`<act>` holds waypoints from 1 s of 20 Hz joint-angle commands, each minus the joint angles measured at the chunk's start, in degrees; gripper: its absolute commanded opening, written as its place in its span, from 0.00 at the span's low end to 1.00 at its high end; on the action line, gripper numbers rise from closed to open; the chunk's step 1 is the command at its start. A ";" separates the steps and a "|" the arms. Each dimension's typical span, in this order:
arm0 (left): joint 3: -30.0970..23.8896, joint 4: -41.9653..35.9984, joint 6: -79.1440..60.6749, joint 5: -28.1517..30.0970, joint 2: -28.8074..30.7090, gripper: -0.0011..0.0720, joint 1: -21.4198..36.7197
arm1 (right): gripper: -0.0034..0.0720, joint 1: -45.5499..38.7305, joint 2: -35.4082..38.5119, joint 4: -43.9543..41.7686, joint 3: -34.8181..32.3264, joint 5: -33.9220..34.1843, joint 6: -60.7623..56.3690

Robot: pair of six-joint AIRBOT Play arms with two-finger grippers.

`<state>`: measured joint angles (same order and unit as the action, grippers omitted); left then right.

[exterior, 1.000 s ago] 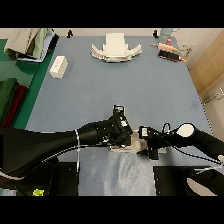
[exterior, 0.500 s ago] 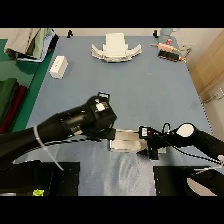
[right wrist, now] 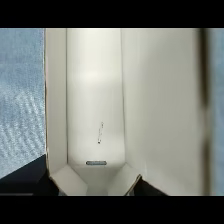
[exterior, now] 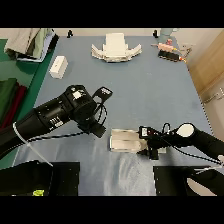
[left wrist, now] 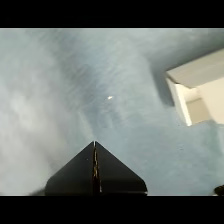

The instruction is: Fold the box.

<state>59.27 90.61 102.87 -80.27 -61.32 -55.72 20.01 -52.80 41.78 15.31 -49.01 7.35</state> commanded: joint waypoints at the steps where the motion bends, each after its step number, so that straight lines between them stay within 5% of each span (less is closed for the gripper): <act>1: -8.07 -15.52 -27.61 11.74 4.09 0.03 5.73 | 0.77 0.00 0.02 -0.02 0.04 0.00 0.00; 4: -21.42 -28.20 -60.04 20.61 13.11 0.04 16.02 | 0.77 0.00 0.02 0.00 0.04 0.00 0.00; 6: -27.96 -31.28 -72.94 25.79 16.68 0.96 20.46 | 0.77 0.00 0.00 0.00 0.04 0.00 0.00; 12: -37.51 -48.17 -102.03 40.00 15.04 0.96 20.02 | 0.77 0.00 0.00 0.00 0.04 0.02 0.00; 16: -37.66 -61.33 -118.07 43.98 7.34 0.96 16.96 | 0.77 0.00 0.02 0.00 0.04 0.00 0.00; 20: -36.98 -64.08 -120.04 44.81 1.44 0.96 16.35 | 0.77 0.00 0.02 0.00 0.04 0.00 0.00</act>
<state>22.15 31.29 -11.42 -37.01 -56.16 -38.63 20.01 -52.80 41.78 15.31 -48.99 7.35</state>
